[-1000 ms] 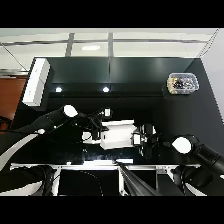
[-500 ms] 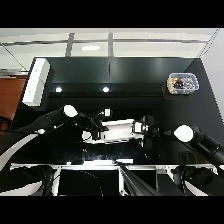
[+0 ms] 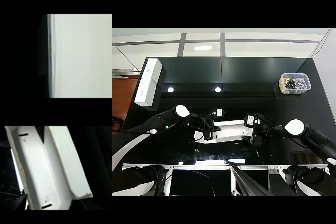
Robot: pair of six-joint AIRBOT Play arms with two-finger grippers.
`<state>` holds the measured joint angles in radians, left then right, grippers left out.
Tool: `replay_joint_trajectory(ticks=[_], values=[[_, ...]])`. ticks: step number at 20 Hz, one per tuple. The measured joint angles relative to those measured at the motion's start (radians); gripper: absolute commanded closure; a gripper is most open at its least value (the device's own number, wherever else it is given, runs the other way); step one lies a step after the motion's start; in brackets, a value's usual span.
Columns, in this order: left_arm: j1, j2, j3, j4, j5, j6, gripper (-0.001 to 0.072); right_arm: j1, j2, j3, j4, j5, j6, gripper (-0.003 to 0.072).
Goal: Fold the box and place the chain.
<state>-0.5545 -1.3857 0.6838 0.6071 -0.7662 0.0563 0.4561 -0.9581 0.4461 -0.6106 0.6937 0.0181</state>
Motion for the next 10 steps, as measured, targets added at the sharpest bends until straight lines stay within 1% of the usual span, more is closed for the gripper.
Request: replay_joint_trajectory(ticks=[5, 10], values=[[0.000, 0.000, 0.000, 0.001, -0.002, 0.001, 0.0683, -0.006, -0.056, 0.000, 0.061, 0.051, -0.061, -0.0013], [0.000, 0.000, 0.000, 0.003, -0.003, 0.004, 0.0683, -0.008, -0.096, -0.018, 0.076, 0.084, -0.090, -0.0013]])
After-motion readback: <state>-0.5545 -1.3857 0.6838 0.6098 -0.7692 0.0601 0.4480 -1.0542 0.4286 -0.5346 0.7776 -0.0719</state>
